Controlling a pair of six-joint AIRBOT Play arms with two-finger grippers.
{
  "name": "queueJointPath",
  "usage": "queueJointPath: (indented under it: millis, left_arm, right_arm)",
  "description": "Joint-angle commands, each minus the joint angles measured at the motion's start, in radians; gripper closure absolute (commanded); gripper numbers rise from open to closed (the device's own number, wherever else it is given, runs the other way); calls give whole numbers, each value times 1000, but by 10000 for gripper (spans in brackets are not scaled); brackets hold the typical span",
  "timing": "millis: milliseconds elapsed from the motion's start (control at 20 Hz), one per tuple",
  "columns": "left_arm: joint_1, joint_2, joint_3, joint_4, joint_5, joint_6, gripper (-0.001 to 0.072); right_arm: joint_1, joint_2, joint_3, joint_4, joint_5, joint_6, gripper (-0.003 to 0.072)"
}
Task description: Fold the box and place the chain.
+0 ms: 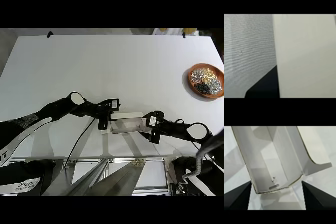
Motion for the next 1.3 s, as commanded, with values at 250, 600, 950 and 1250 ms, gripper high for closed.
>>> queueJointPath:
  millis: [250, 600, 950, 1250]
  left_arm:
    - [0, -1, 1, 0, 0, 0, 699]
    - [0, -1, 1, 0, 0, 0, 699]
    - [0, -1, 1, 0, 0, 0, 699]
    - [0, -1, 0, 0, 0, 0, 699]
  right_arm:
    - [-17, -66, 0, 103, 63, -219, -10]
    - [-90, -83, 18, 109, 87, -230, -10]
    - [-90, -112, 26, 132, 87, -278, -10]
    - [-136, -240, 104, 113, 140, -308, -10]
